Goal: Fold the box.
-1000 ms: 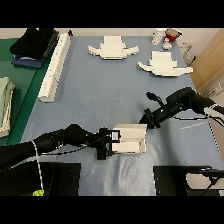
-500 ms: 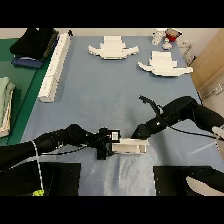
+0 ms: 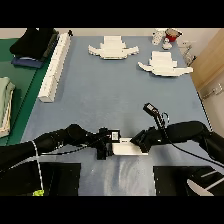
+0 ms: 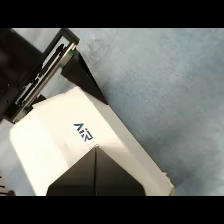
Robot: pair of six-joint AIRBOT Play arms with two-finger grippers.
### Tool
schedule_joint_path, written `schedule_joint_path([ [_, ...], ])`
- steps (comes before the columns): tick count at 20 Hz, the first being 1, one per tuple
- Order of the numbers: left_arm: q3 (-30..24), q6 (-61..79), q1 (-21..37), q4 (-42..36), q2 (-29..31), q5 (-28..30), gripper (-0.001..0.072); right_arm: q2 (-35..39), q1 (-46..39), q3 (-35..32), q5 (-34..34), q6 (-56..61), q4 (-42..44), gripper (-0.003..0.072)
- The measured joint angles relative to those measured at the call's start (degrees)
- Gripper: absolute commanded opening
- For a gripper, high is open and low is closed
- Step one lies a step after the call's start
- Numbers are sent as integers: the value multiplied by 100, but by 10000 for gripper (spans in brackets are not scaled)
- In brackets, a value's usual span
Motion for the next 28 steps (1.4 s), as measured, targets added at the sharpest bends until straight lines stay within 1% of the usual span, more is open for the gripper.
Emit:
schedule_joint_path([
  [3,0,0,0,0,0,0,413,393,330,-321,341,-37,2,5],
  [8,0,0,0,0,0,0,413,595,570,-498,629,-55,-90,6],
  [11,0,-2,0,0,0,0,413,629,608,-487,656,-61,-179,6],
  [18,0,-2,0,0,0,2,413,654,697,-223,520,-92,-553,6],
  [22,0,0,0,0,0,0,413,656,1161,-181,741,-96,-942,5],
  [27,0,-2,0,0,0,0,413,745,2050,-149,1405,-39,-1711,12],
  [28,0,0,0,0,0,0,413,767,2201,-127,1530,2,-1915,67],
])
